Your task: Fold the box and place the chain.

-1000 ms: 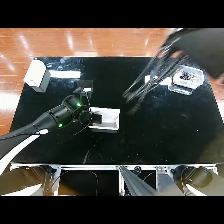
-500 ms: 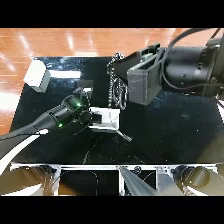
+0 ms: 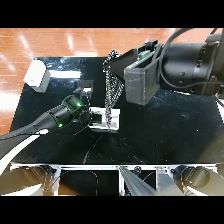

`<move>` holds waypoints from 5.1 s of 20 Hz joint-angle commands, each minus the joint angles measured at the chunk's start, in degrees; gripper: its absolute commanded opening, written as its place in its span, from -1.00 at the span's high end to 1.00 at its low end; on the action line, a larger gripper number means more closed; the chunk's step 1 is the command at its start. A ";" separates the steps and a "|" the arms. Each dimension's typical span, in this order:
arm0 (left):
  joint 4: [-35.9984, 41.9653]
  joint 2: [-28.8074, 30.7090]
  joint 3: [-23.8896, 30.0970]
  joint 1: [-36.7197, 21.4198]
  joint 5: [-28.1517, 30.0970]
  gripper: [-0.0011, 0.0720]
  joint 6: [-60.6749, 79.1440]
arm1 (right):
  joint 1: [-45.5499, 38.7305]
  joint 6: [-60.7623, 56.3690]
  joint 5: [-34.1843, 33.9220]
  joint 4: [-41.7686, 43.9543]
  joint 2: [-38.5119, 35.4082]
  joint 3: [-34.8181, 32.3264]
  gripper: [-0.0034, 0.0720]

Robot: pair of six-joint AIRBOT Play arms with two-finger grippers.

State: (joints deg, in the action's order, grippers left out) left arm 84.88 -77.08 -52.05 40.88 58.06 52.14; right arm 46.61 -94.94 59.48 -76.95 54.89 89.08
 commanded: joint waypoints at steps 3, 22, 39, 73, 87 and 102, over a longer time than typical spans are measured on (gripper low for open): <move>-0.02 -0.04 -0.04 0.02 -0.09 0.92 0.00 | 0.04 0.11 0.39 -0.22 0.15 0.07 0.81; -0.02 -0.04 -0.04 0.02 -0.20 0.92 0.02 | -0.07 3.21 2.21 0.26 8.87 0.00 0.81; -0.26 -0.04 -0.04 0.02 -0.24 0.92 0.02 | 1.25 3.02 2.05 0.35 9.01 -6.45 0.81; -0.22 -0.04 -0.04 0.02 -0.09 0.92 0.02 | -1.22 7.21 -0.63 3.45 23.43 -19.52 0.83; -0.07 -0.04 -0.04 0.02 -0.13 0.92 -0.04 | -6.16 5.88 12.37 -1.99 10.93 -20.44 -0.56; 12.02 8.61 -5.18 -1.36 12.28 -0.72 19.43 | -10.78 -4.59 16.61 -0.02 -0.22 -25.81 -0.56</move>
State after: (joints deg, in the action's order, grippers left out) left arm 92.86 -72.36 -56.38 40.34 63.55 59.77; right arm 35.90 -94.52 81.52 -77.71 54.89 63.22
